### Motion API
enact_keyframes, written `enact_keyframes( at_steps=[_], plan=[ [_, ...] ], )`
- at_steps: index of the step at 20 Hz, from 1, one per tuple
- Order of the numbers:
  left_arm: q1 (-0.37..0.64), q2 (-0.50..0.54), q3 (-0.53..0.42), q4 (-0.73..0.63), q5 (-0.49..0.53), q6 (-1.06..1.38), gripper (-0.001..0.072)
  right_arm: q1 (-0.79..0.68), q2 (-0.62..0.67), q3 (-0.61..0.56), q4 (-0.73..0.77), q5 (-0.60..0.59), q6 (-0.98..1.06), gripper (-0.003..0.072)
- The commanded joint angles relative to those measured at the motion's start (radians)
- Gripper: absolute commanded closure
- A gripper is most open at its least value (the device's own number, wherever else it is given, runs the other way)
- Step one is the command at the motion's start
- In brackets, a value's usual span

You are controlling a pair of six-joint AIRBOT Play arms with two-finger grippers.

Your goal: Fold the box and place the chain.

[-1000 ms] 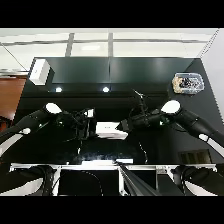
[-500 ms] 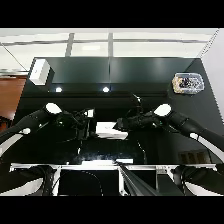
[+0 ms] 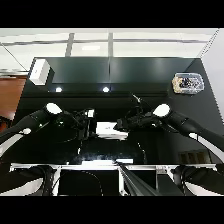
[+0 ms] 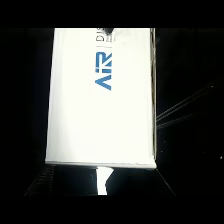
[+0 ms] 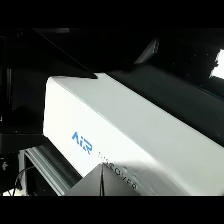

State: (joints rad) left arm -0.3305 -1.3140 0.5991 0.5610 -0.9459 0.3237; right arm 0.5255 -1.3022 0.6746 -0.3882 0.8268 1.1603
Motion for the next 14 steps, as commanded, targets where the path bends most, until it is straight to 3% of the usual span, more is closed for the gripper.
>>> enact_keyframes(
  at_steps=[1, 5, 8, 11, 13, 14],
  plan=[
    [0.0, 0.0, 0.0, 0.0, -0.001, 0.0, 0.0247, 0.0, 0.001, 0.0, -0.006, 0.0, 0.001, 0.068],
    [0.0, 0.0, 0.0, 0.0, -0.001, 0.0, 0.0247, -0.023, 0.052, 0.048, -0.01, 0.095, -0.025, 0.068],
    [0.0, 0.0, 0.0, 0.0, -0.001, 0.0, 0.0248, -0.117, 0.186, 0.103, -0.061, 0.187, -0.026, 0.068],
    [0.0, 0.0, 0.0, 0.001, 0.0, 0.0, 0.0236, -0.262, 0.351, 0.111, -0.21, 0.253, 0.047, 0.068],
    [0.002, 0.006, 0.007, 0.013, 0.0, -0.002, -0.0007, -0.365, 0.444, 0.111, -0.334, 0.319, 0.124, 0.0679],
    [0.002, 0.016, 0.016, 0.037, -0.001, -0.025, -0.0006, -0.415, 0.483, 0.11, -0.389, 0.359, 0.15, 0.0679]
  ],
)
